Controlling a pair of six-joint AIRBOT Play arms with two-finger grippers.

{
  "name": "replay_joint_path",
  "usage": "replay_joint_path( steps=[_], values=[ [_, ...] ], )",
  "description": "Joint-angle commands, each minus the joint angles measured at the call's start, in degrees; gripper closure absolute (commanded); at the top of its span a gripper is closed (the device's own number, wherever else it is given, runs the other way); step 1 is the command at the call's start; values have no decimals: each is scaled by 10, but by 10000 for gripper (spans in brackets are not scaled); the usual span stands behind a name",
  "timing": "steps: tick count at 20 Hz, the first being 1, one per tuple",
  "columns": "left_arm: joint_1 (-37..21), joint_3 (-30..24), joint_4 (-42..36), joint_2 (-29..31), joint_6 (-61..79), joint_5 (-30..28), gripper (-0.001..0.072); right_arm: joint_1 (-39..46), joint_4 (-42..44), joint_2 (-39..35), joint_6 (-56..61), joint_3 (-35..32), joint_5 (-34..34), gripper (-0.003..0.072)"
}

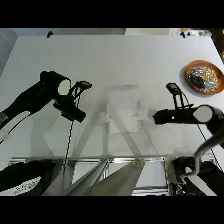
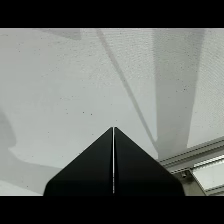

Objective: Fold the box and place the chain.

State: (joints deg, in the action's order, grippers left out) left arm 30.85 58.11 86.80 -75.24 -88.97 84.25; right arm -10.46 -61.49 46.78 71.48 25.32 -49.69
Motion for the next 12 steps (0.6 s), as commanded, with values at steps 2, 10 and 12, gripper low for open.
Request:
replay_joint_path(
  steps=[2, 10, 12],
  values=[
    [0, 0, 0, 0, 13, -11, 699, -82, 11, -34, 38, -22, 26, 670],
    [-1, -1, -26, 0, 160, -45, 699, -95, 11, -34, 38, -22, 25, 669],
    [-2, -1, -56, 0, 220, -48, 697, -95, 11, -34, 38, -22, 24, 669]
  ],
)
